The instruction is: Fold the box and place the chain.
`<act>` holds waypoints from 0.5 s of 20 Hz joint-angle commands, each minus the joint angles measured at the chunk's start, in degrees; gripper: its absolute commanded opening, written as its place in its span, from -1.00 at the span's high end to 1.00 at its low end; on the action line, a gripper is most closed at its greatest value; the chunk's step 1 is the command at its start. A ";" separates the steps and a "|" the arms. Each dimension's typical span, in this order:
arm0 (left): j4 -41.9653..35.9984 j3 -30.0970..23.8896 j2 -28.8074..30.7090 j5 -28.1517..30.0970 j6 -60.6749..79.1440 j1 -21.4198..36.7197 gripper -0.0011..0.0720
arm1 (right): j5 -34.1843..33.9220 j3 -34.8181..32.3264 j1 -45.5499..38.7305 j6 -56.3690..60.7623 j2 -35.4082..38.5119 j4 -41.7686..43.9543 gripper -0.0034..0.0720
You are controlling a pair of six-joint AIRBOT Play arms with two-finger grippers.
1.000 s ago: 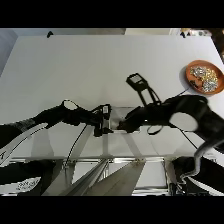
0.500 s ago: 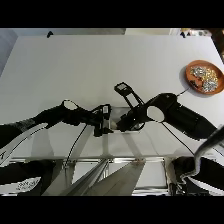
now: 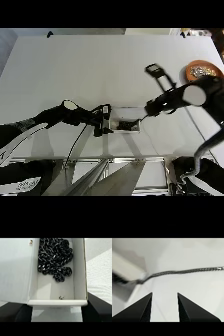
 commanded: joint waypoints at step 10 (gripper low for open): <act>0.00 0.02 0.04 0.00 0.00 0.02 0.78 | -9.62 -5.77 -19.17 -0.22 -15.98 -1.95 0.06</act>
